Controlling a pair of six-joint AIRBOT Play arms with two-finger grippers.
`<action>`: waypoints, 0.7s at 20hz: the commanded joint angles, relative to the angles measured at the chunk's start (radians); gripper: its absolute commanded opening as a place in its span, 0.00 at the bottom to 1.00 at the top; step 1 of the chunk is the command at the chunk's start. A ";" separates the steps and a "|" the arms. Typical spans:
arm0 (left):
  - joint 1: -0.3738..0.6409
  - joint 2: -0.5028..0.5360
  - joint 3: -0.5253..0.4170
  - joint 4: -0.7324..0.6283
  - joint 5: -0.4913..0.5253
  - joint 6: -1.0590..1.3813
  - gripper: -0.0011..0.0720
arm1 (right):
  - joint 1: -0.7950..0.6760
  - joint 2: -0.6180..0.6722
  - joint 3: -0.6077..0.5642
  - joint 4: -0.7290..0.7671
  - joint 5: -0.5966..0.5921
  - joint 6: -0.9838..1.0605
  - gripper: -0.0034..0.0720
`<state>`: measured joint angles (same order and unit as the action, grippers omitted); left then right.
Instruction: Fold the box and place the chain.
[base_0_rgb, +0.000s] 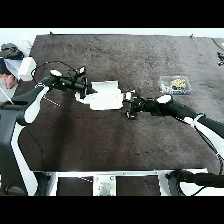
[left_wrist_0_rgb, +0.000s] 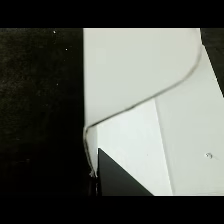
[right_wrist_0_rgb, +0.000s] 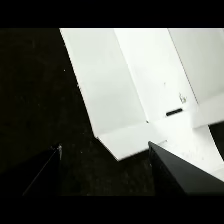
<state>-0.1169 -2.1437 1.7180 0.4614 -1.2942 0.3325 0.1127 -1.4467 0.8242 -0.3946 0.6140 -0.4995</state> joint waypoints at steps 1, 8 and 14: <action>0.000 0.000 0.000 0.003 -0.006 0.000 0.03 | 0.023 -0.011 0.012 0.001 0.013 -0.071 0.84; -0.001 0.000 0.000 0.002 -0.004 0.000 0.03 | 0.039 -0.095 0.090 -0.013 0.021 -0.104 0.84; 0.000 0.000 0.000 0.002 -0.004 0.000 0.03 | 0.046 -0.139 0.108 -0.035 -0.050 -0.118 0.83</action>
<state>-0.1169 -2.1433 1.7180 0.4641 -1.2987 0.3325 0.1535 -1.5711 0.9234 -0.4202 0.6044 -0.6079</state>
